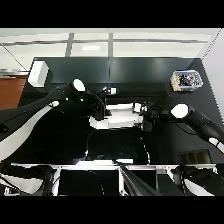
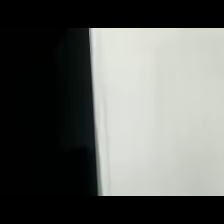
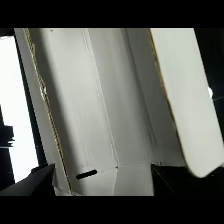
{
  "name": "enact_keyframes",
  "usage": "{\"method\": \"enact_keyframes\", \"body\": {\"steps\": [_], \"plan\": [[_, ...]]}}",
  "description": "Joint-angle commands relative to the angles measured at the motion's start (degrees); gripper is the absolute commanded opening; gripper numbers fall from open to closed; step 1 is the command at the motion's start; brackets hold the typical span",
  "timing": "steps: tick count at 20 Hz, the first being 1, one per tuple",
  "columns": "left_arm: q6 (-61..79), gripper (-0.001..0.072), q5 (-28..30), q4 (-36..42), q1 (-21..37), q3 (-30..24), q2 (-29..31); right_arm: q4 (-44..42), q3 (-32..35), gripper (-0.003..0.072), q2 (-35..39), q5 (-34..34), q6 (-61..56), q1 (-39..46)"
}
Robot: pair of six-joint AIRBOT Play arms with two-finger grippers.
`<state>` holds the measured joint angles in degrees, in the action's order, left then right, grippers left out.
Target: Fold the box and place the chain.
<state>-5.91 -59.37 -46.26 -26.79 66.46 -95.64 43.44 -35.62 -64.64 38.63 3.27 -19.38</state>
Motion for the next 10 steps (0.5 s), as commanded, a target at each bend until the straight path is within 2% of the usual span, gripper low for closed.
{"method": "enact_keyframes", "body": {"steps": [1, 4, 10], "plan": [[1.33, 0.0023, 2.16, -2.91, -1.57, 0.04, 0.35, -0.22, -0.09, 0.0704, -0.04, -2.58, 1.75, 0.46], [1.44, 0.0024, 2.16, -3.21, -1.95, 0.04, 0.35, -0.81, -0.09, 0.0703, -0.11, -2.27, 1.73, 2.64], [1.44, 0.0024, 1.84, -3.21, -1.68, 0.07, 0.57, -5.81, -0.07, 0.0704, -0.11, 5.38, 1.64, 3.96]]}}
